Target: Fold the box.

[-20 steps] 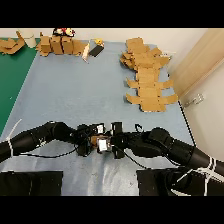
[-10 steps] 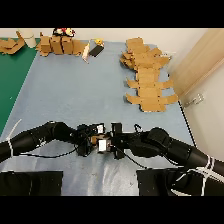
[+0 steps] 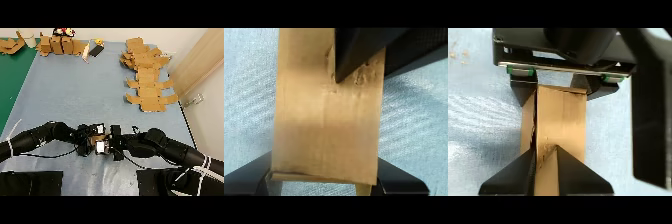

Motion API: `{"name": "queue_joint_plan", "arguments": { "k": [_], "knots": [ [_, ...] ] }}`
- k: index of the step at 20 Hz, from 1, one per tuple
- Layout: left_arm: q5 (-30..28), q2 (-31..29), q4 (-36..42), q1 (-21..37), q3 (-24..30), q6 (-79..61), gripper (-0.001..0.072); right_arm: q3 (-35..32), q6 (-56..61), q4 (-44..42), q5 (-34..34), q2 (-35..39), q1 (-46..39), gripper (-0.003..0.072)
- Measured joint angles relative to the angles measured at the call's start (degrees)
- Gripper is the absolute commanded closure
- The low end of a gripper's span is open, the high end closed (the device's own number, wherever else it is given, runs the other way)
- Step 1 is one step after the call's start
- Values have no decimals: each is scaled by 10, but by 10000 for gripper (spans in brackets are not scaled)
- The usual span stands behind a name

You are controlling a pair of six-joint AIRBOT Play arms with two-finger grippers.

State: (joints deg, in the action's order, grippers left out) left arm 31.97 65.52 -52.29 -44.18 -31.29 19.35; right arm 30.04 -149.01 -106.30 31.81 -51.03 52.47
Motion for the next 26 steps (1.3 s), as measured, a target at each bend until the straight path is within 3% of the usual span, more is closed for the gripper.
{"name": "queue_joint_plan", "arguments": {
  "k": [1,3,12,14,20,21,22,23,24,26],
  "knots": [
    [0,0,0,0,0,0,250,0,0,-2,5,2,1,500],
    [0,0,0,0,0,0,250,0,0,-3,5,6,1,387],
    [0,0,0,0,0,0,250,0,0,-4,9,17,2,377],
    [0,0,0,0,0,0,250,0,4,-4,9,28,1,261],
    [0,0,0,0,0,0,250,0,37,-3,50,80,0,265],
    [0,0,0,0,0,0,250,0,57,-3,64,87,0,305],
    [0,0,0,0,0,0,250,0,87,-4,83,95,0,431],
    [0,0,0,0,0,0,250,0,123,-9,105,99,0,616],
    [0,0,0,0,0,0,250,0,170,-17,129,102,0,681],
    [0,0,0,0,0,0,250,-1,268,-38,171,100,0,682]
  ]
}}
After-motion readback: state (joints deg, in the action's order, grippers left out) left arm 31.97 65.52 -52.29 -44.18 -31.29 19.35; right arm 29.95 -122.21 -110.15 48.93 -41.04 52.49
